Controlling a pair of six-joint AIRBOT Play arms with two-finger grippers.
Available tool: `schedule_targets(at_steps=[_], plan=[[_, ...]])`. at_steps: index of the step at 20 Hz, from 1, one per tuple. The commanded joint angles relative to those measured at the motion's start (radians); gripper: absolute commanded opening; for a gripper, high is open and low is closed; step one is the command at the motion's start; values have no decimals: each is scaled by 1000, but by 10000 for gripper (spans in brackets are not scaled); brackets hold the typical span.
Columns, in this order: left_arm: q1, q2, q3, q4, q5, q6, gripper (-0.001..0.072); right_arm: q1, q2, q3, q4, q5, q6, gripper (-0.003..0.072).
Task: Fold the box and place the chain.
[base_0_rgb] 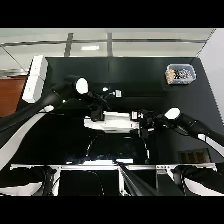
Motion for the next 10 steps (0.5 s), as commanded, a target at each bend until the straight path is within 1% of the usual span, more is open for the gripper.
schedule_targets(at_steps=[1, 2, 3, 5, 6, 7, 8, 9, 10], plan=[[64, 58, 20, 124, -143, -212, 715, 1, -1, 0, -8, 16, -5, 443], [105, 77, 18, 111, -165, -272, 715, 1, -1, 0, -8, 16, -6, 423], [150, 100, 10, 69, -171, -318, 715, 1, -1, 0, -8, 15, -5, 422], [235, 140, -33, -80, -196, -375, 705, 1, -1, 0, -8, 15, -5, 345], [267, 155, -66, -159, -228, -393, 634, 1, -1, 0, -8, 15, -5, 345], [292, 169, -107, -225, -278, -397, 343, 1, -1, 0, -8, 15, -5, 344], [307, 181, -151, -277, -323, -375, 26, 1, -1, 0, -7, 12, -5, 345], [316, 199, -205, -332, -343, -357, 25, 1, -1, 0, -4, 11, -5, 345], [315, 222, -260, -383, -330, -325, 24, 1, -1, 0, -2, 11, -5, 345]])
